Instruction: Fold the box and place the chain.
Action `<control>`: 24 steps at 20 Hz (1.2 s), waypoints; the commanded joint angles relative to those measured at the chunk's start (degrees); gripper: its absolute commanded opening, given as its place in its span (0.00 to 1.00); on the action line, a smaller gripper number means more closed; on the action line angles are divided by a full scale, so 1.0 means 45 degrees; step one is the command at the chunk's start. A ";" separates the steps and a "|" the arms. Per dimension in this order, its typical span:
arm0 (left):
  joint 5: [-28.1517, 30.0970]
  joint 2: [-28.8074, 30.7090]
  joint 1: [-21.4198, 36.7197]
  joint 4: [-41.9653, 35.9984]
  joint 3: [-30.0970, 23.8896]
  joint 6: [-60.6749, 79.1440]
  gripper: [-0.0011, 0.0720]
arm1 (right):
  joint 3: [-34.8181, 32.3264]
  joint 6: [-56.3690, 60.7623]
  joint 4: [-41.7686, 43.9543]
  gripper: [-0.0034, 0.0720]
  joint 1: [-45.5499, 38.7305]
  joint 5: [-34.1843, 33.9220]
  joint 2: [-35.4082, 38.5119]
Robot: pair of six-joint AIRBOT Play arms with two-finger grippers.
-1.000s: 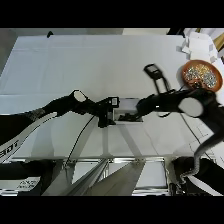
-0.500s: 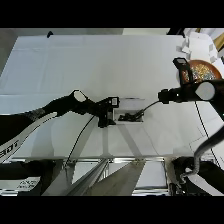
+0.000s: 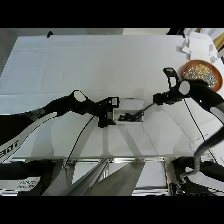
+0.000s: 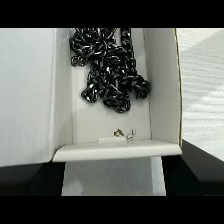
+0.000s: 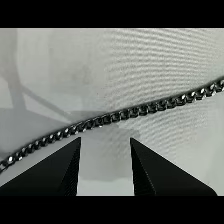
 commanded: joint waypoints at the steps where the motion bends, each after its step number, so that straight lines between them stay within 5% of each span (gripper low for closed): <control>1: 0.0000 0.0005 0.0000 0.0000 -0.0005 0.0005 0.44 | 0.0010 -0.0005 -0.0019 0.49 -0.0010 -0.0437 -0.0593; 10: 0.0000 0.0005 0.0000 0.0000 -0.0005 0.0005 0.44 | 0.0005 0.0000 -0.0024 0.37 0.0053 -0.0933 -0.0797; 14: 0.0000 0.0005 0.0000 0.0000 -0.0005 0.0005 0.44 | 0.0005 -0.0112 -0.0019 0.06 0.0058 -0.0622 -0.0821; 19: -0.0005 0.0005 0.0000 0.0000 -0.0005 0.0005 0.44 | 0.0005 -0.1117 0.0845 0.06 0.0058 -0.0034 -0.0044; 24: -0.0005 0.0005 0.0000 0.0000 -0.0005 0.0005 0.44 | 0.0005 -0.1739 0.1224 0.06 0.0058 0.1914 0.3332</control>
